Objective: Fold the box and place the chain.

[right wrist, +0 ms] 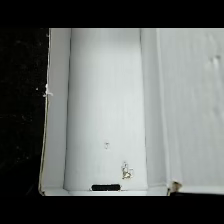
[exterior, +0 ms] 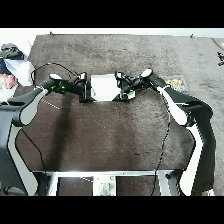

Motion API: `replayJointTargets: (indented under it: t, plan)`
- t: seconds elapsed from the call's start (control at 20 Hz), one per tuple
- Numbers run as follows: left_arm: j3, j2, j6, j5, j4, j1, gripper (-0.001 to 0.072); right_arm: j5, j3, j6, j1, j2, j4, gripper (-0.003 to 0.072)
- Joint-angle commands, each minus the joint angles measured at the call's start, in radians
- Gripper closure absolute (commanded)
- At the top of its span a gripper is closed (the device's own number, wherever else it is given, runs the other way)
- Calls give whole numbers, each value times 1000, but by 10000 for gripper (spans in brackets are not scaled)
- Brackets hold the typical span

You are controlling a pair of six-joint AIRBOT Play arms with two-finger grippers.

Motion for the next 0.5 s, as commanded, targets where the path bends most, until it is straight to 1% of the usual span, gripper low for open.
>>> replayJointTargets:
  t: [0.0, 0.15, 0.3, 0.45]
  plan:
    - [1, -11, -13, 23, 11, -6, -11, 1, 1, -1, 1, 0, 0, 260]
    - [1, -29, 20, 9, 8, -17, -11, 1, 1, -1, 1, 0, 0, 260]
    - [2, -28, 48, -7, -49, -19, -11, 1, 1, -1, 1, 0, 0, 260]
    - [2, -28, 48, -24, -52, -18, -11, 1, 1, -1, 1, 0, 0, 260]
